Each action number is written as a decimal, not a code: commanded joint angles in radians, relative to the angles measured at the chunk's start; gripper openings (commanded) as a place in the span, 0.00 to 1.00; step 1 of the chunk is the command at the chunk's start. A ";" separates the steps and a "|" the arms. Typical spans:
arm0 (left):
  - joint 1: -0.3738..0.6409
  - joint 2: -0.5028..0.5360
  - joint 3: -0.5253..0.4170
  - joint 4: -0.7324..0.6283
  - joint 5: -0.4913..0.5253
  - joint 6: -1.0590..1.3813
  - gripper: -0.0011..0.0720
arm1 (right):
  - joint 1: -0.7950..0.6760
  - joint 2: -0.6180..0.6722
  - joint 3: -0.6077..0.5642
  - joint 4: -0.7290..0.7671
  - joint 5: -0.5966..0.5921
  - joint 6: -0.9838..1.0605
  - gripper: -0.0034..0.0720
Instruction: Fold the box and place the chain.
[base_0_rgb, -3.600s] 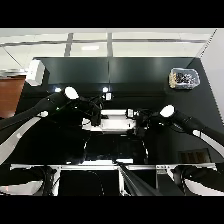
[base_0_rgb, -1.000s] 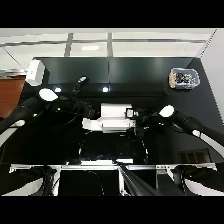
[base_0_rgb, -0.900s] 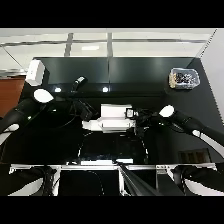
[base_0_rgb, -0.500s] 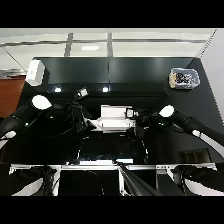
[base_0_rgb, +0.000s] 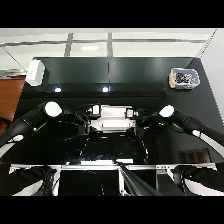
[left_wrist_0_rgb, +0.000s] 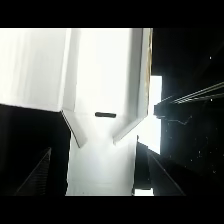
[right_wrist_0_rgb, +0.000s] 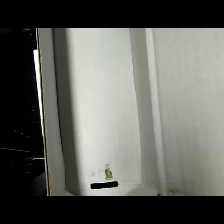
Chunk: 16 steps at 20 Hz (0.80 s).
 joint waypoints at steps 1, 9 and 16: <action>-0.016 -0.005 0.000 -0.059 0.031 0.013 0.91 | 0.001 0.000 0.000 0.000 0.000 0.000 0.21; -0.018 -0.062 0.000 -0.098 -0.007 -0.008 0.69 | 0.001 -0.001 0.000 0.000 0.000 0.000 0.21; -0.020 -0.063 0.001 -0.098 0.039 -0.008 0.48 | 0.001 -0.001 0.000 0.000 0.000 0.000 0.21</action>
